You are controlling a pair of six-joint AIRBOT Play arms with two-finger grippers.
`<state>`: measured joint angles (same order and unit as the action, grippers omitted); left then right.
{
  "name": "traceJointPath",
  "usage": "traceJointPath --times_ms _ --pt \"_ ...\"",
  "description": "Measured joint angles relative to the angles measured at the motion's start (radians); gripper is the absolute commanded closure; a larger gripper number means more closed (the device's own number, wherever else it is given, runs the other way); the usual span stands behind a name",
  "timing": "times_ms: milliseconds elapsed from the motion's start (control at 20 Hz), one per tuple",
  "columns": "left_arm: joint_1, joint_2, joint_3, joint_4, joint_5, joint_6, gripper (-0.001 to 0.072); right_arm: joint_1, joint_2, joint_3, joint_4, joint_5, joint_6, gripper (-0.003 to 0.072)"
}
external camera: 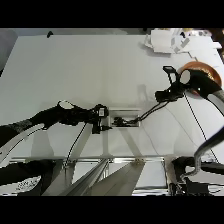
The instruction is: Fold the box and place the chain.
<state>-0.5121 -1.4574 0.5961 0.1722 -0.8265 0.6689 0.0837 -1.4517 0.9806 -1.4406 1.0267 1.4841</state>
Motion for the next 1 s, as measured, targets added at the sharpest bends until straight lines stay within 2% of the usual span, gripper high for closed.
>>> traceJointPath --times_ms 250,350,400,600,700,1000 --pt "0.0 0.0 0.0 0.0 0.0 0.0 0.0572 0.0 -0.034 0.0 0.0 -0.005 0.0 0.0582" --pt "0.0 0.0 0.0 0.0 0.0 0.0 0.0572 0.0 -0.038 0.0 0.0 -0.006 0.0 0.061" --pt "0.0 0.0 0.0 0.0 0.0 0.0 0.0572 0.0 -0.039 0.0 0.0 -0.006 0.0 0.0658" --pt "0.0 0.0 0.0 0.0 0.0 0.0 0.0572 0.001 -0.036 -0.002 0.0 0.003 -0.004 0.0668" --pt "0.0 0.0 0.0 0.0 0.0 0.0 0.0572 0.006 -0.005 -0.002 0.0 0.044 -0.019 0.0668" --pt "0.0 0.0 0.0 0.0 0.0 0.0 0.0572 0.061 0.251 -0.003 0.04 0.169 -0.059 0.0668"
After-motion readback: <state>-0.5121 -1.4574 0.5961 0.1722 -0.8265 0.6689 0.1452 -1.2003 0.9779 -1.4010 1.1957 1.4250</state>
